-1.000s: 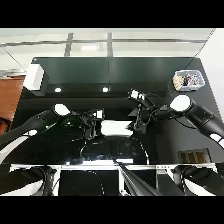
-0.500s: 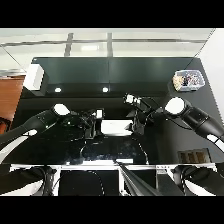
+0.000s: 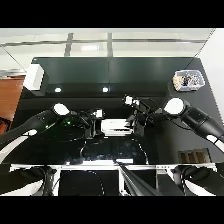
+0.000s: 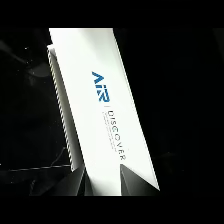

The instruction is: Fold the box and place the chain.

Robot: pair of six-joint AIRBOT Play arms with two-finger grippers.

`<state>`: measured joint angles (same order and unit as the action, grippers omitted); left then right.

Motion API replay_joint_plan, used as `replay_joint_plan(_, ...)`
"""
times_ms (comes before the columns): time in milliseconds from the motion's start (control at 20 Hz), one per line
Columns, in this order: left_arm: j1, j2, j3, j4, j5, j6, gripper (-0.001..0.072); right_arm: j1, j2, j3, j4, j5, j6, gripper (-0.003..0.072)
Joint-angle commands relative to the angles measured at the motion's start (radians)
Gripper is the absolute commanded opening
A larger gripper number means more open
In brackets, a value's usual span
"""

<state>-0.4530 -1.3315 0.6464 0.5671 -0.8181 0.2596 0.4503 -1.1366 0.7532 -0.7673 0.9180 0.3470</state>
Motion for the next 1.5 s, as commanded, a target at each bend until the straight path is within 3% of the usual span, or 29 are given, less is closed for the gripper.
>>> replay_joint_plan(0, 0.0, 0.001, 0.0, 0.0, -0.002, 0.002, 0.0458, 0.0, -0.001, 0.0, -0.001, 0.008, 0.0, 0.0232)
replay_joint_plan(450, 0.0, 0.001, 0.0, 0.0, -0.002, 0.002, 0.0459, 0.0, -0.005, -0.014, -0.001, 0.041, 0.001, 0.0234)
replay_joint_plan(500, 0.0, 0.001, 0.0, 0.0, -0.002, 0.002, 0.0458, 0.0, -0.005, -0.014, -0.001, 0.039, 0.001, 0.0285)
replay_joint_plan(1450, 0.0, 0.001, 0.0, 0.0, -0.002, 0.002, 0.0458, 0.0, -0.013, -0.04, -0.008, 0.02, 0.001, 0.0283)
